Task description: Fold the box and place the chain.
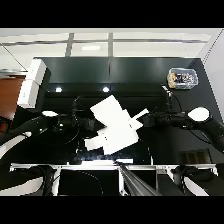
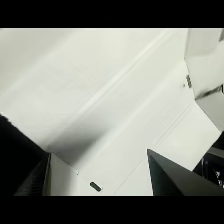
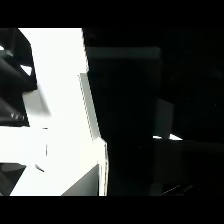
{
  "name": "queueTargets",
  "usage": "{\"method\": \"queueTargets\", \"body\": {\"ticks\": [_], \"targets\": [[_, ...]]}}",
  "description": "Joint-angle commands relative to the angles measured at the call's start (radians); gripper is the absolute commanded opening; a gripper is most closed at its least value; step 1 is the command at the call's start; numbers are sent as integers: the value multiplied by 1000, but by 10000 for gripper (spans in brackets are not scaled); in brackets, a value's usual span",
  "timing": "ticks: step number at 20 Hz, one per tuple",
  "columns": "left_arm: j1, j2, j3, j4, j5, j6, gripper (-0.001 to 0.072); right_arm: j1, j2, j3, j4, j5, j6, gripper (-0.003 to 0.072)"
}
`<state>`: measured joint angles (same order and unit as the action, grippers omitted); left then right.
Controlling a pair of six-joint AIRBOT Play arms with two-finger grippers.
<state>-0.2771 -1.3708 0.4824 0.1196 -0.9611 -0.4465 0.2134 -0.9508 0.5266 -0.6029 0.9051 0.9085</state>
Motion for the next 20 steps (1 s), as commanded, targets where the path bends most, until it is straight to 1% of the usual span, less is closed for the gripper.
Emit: {"method": "queueTargets", "body": {"ticks": [1,5,7,8,9,15,17,19,20], "targets": [[16,-61,16,-13,-122,130,687,1,1,0,0,10,0,46],[77,-175,56,-12,-287,137,687,1,0,0,-2,18,0,46],[99,-224,78,-12,-335,137,673,1,0,0,-4,19,0,46],[105,-238,87,-11,-339,137,607,1,1,0,-4,18,0,46],[104,-245,94,-4,-339,137,577,1,1,0,-5,19,0,46],[103,-246,108,12,-333,127,572,1,0,0,-30,18,0,46],[103,-246,112,28,-350,161,571,1,1,0,-30,18,0,46],[102,-246,127,60,-358,163,547,1,0,0,-30,18,0,46],[102,-246,134,66,-362,164,518,1,0,0,-30,18,0,46]]}}
